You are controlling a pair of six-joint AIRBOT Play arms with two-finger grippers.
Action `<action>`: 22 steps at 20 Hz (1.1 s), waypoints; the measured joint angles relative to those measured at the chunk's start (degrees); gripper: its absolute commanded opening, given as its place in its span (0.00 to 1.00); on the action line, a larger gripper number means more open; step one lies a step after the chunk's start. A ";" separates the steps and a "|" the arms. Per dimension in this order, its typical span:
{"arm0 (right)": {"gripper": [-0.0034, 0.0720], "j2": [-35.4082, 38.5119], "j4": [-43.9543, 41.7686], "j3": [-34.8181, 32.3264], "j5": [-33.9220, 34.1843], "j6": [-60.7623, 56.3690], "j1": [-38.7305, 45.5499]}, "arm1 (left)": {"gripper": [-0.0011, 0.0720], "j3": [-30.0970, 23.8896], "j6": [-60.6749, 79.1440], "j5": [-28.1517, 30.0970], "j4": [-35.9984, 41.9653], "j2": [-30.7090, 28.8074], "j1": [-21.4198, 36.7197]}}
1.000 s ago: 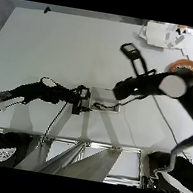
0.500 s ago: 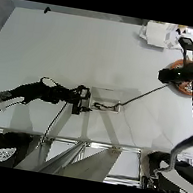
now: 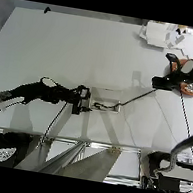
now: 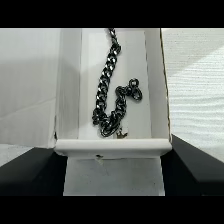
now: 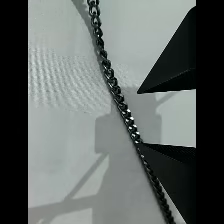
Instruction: Fold the box and place the chain.
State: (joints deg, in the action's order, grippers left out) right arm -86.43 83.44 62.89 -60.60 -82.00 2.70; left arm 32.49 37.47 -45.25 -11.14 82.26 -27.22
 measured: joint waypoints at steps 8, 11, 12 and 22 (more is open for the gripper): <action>0.33 -3.98 0.55 0.09 0.22 -0.02 0.11 | 0.09 0.00 0.02 0.02 0.00 0.00 0.00; 0.07 -4.22 1.07 0.09 -0.07 -0.02 0.13 | 0.09 0.00 0.00 0.00 0.00 0.00 0.00; 0.07 -4.22 0.94 0.09 -0.17 -0.02 0.13 | 0.09 0.00 0.02 0.00 0.00 0.00 0.00; 0.07 9.33 -4.90 0.00 -5.79 2.03 0.02 | 0.09 0.00 0.00 0.02 0.00 0.00 0.00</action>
State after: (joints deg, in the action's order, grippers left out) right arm -77.10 78.54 62.89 -66.39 -79.96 2.72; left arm 32.49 37.47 -45.23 -11.14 82.26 -27.22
